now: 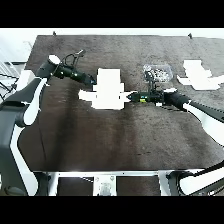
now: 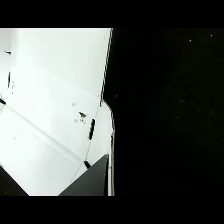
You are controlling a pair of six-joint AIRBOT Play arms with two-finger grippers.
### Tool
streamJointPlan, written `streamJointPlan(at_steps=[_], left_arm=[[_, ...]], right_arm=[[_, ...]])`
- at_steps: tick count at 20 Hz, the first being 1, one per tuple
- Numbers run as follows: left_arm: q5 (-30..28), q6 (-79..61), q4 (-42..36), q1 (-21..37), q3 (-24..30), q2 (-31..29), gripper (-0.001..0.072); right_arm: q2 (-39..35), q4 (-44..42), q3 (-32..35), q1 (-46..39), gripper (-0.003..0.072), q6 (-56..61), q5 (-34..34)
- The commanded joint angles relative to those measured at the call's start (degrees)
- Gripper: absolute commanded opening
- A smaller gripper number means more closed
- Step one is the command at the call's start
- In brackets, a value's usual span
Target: Fold the box and place the chain.
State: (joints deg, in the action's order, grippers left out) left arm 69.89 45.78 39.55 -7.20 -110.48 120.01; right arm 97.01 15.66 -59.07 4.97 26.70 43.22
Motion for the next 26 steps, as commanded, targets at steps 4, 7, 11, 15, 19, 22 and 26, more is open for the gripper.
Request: streamJointPlan(at_steps=[4,7,11,15,19,22,26], left_arm=[[0.3,-0.7,-5.8,-0.3,-3.7,4.7,0.0557],[0.7,-0.7,-6.1,-0.3,-4.6,5.8,0.0556],[2.6,-0.9,-7.1,-0.3,-4.6,7.2,0.0536],[3.9,-1.9,-9.9,-0.3,-4.6,8.4,0.0475],[4.2,-2.8,-11.0,-0.3,-4.6,8.5,0.0405],[4.5,-3.7,-12.0,-0.3,-4.6,8.5,0.0361],[5.1,-4.3,-13.1,-0.3,-4.6,8.5,0.0238]], right_arm=[[0.0,0.0,0.0,0.0,0.0011,-1.5,1.0],[0.0,0.0,0.0,0.0,0.0012,-1.5,1.0],[0.0,0.0,0.0,0.0,0.0012,-1.8,1.0],[0.0,0.0,0.0,0.0,0.0012,-1.9,1.0],[0.0,0.0,0.0,0.0,0.0012,-1.9,1.0],[0.0,0.4,0.0,0.0,0.0012,-1.9,1.0],[0.0,1.7,0.0,0.1,0.0012,-1.9,1.0]])
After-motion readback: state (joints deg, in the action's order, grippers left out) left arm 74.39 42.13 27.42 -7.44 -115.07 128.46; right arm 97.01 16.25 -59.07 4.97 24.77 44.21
